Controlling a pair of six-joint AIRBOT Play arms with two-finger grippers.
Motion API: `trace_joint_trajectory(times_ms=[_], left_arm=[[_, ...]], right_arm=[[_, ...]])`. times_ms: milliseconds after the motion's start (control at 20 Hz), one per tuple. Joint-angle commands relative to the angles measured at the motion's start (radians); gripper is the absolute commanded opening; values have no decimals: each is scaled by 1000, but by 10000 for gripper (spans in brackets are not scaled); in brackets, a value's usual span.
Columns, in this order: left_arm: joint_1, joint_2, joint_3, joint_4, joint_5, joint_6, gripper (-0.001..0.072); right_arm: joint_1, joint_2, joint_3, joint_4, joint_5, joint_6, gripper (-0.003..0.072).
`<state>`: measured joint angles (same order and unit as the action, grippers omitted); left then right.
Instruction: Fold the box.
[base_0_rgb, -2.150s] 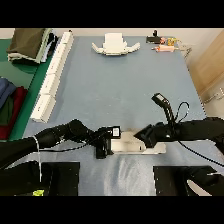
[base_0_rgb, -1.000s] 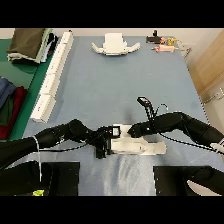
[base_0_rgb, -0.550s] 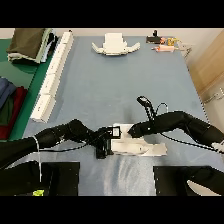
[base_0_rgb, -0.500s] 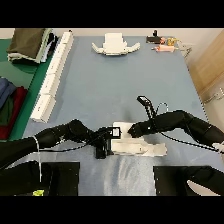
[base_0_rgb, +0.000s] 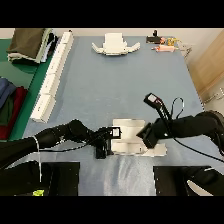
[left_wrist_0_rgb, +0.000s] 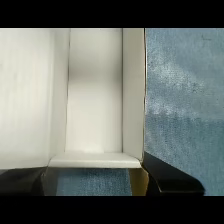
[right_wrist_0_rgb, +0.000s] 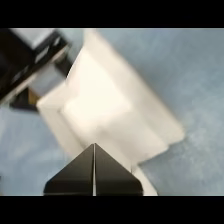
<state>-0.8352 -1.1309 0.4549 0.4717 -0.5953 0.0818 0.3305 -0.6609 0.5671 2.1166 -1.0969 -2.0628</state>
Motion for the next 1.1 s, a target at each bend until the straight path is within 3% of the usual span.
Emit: trace_joint_trajectory(times_ms=[0,50,100,200,300,550,700,800,950,1050], left_arm=[[0,0,0,0,1,-1,473],[0,0,0,0,1,-1,473],[0,0,0,0,2,-1,473],[0,0,0,0,2,-1,473],[0,0,0,0,2,-1,473],[0,0,0,0,2,-1,473],[0,0,0,0,1,-1,473],[0,0,0,0,2,-1,473],[0,0,0,0,2,-1,473],[0,0,0,0,1,-1,473]], right_arm=[[2,101,-47,-90,-238,-149,246],[2,117,-69,-132,-236,-181,419],[2,121,-92,-181,-218,-219,476],[2,113,-127,-229,-137,-273,485],[2,85,-150,-229,-47,-375,603],[34,-24,-159,-236,64,-479,602],[69,-67,-159,-224,136,-479,549],[102,-78,-159,-224,114,-478,302],[156,-80,-159,-217,125,-478,277],[169,-80,-159,-217,156,-478,180]])
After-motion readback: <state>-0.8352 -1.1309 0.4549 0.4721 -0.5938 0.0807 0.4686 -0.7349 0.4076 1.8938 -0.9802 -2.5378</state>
